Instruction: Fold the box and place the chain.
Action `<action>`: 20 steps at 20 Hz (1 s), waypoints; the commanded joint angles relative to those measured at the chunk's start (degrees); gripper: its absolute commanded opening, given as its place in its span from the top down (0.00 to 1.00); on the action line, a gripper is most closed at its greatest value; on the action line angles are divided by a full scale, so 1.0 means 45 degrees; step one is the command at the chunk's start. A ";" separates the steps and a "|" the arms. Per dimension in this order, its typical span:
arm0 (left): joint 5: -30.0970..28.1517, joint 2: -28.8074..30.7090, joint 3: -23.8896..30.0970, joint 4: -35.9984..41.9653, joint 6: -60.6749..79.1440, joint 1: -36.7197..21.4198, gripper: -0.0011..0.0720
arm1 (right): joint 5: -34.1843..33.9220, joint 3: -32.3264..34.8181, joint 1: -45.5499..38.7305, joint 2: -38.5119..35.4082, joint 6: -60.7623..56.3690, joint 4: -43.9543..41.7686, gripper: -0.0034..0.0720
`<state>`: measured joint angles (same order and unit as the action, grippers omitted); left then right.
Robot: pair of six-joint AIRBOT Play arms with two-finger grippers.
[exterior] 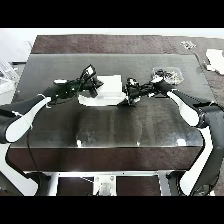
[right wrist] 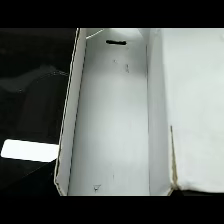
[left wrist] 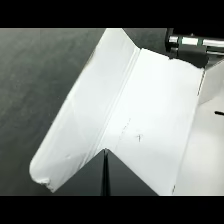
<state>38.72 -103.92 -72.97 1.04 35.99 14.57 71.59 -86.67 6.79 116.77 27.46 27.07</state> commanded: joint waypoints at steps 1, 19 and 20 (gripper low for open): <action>0.0015 -0.0165 -0.0024 -0.0505 -0.0019 -0.0005 0.96 | 0.0005 0.0005 0.0005 0.0005 0.0000 -0.0010 0.19; 0.2589 0.3099 -0.0913 -0.4920 -0.3818 -0.1175 0.95 | 0.0005 0.0005 0.0005 0.0005 0.0000 -0.0005 0.19; 0.3823 0.3172 -0.0913 -0.5591 -0.4522 -0.1501 0.86 | 0.0005 0.0005 0.0010 0.0005 0.0000 -0.0005 0.19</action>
<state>45.91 -92.88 -76.77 -14.74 25.98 10.72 71.61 -86.67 6.79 116.77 27.51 27.03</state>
